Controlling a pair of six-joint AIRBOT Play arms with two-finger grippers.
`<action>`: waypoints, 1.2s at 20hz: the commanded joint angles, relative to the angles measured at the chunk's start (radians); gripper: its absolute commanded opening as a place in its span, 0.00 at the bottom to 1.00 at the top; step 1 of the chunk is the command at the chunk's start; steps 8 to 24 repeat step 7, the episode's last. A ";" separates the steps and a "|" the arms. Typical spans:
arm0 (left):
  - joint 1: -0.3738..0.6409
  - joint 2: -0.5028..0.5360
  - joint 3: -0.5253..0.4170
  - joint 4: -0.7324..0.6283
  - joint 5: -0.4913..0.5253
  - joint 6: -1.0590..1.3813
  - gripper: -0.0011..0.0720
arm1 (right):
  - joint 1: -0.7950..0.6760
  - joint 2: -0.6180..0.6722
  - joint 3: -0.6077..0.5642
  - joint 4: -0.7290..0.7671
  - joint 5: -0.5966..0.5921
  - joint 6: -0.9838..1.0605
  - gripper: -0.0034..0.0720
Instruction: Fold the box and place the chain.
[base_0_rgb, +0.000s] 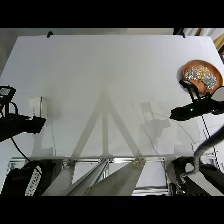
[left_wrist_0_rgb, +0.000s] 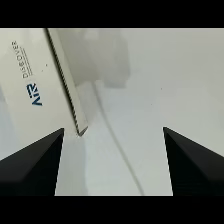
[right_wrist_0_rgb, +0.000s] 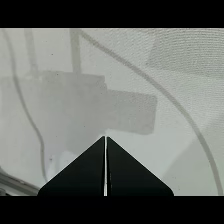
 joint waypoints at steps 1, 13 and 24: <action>-0.019 0.002 0.000 -0.021 0.045 0.000 0.97 | 0.001 -0.001 0.000 0.000 0.000 0.000 0.07; -0.019 0.002 0.000 -0.032 0.047 0.000 0.97 | 0.001 -0.001 0.000 0.000 0.000 0.000 0.07; -0.019 0.002 0.000 -0.032 0.047 0.000 0.97 | 0.001 -0.001 0.000 0.000 0.000 0.000 0.07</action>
